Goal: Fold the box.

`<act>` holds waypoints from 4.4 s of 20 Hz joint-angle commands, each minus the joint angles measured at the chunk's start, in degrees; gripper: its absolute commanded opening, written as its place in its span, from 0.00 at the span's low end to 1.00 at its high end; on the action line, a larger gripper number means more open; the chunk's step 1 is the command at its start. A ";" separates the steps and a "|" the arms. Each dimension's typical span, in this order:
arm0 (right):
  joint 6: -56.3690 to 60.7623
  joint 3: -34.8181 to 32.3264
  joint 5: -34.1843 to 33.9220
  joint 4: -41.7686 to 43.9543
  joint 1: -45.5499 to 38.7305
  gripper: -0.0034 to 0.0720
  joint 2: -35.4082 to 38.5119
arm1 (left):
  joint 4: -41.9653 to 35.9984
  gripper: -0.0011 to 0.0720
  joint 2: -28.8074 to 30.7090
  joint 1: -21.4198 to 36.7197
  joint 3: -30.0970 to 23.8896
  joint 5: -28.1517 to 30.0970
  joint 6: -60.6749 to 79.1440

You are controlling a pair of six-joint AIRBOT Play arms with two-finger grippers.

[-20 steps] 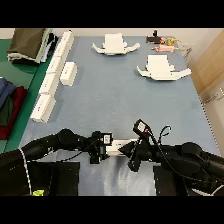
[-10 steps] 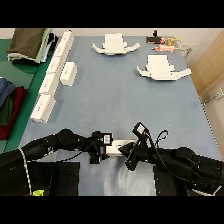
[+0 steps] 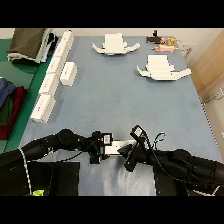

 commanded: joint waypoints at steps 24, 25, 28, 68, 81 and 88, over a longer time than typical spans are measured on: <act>15.15 17.31 -34.01 -31.26 -20.13 0.05 3.34 | 0.00 0.66 0.02 0.02 0.07 0.00 0.00; 17.29 20.28 -39.91 -32.81 -21.99 0.05 1.29 | 0.00 0.66 0.02 0.04 0.07 0.00 0.00; 22.29 27.58 -55.43 -34.97 -26.36 0.05 -6.36 | 0.00 0.66 0.02 0.04 0.07 0.00 0.00; 22.69 29.07 -57.09 -33.99 -27.06 0.05 -10.47 | 31.52 0.66 -29.49 50.64 37.42 10.62 -49.57; 22.69 29.07 -57.09 -33.99 -27.06 0.05 -10.47 | 31.56 0.66 -36.04 50.40 45.59 10.51 -51.01; 22.69 29.07 -57.09 -33.99 -27.06 0.05 -10.47 | 31.54 0.66 -36.22 50.42 45.59 10.47 -51.04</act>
